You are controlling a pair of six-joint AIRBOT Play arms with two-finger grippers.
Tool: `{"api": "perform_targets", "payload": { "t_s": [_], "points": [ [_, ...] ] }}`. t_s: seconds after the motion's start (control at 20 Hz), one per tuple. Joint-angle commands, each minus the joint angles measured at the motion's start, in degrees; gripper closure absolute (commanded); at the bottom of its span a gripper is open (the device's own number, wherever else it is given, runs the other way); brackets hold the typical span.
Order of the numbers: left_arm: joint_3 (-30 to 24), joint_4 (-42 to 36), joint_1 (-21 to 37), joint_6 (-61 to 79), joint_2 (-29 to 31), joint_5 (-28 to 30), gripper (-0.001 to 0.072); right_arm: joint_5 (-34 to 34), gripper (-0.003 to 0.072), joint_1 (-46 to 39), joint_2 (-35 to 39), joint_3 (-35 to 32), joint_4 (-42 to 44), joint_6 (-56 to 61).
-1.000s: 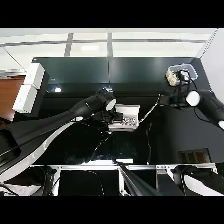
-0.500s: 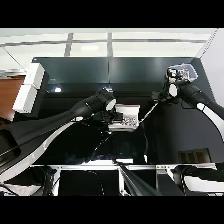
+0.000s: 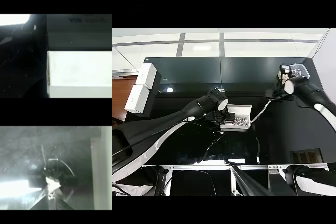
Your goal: Fold the box and place the chain.
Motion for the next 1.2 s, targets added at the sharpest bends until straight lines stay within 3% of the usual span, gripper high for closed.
{"api": "perform_targets", "payload": {
  "t_s": [0.0,0.15,0.25,0.45,0.8,0.95,1.15],
  "points": [
    [0.0,0.0,0.0,0.0,0.0,0.0,0.0682,6.8,0.0669,0.1,13.0,0.2,9.3,-12.3],
    [0.0,0.0,0.0,0.0,0.0,0.2,0.0682,14.1,0.0669,0.0,26.1,0.2,22.2,-20.0],
    [0.0,0.0,0.0,0.0,0.0,0.2,0.0682,15.6,0.0669,0.1,32.1,0.2,30.6,-21.5],
    [0.0,0.0,0.0,0.0,0.0,0.2,0.0682,17.3,0.0669,0.4,34.5,-0.4,49.9,-27.6],
    [0.0,0.0,0.0,0.0,0.0,0.2,0.0682,12.9,0.0668,8.0,30.0,-2.9,50.5,-28.4],
    [0.0,0.0,0.0,0.0,0.0,0.2,0.0682,13.0,0.0668,9.6,29.1,-3.7,44.5,-27.4],
    [0.0,0.0,0.0,0.0,0.0,0.2,0.0682,10.1,0.0668,10.1,28.3,-10.1,42.2,-25.5]
  ]
}}
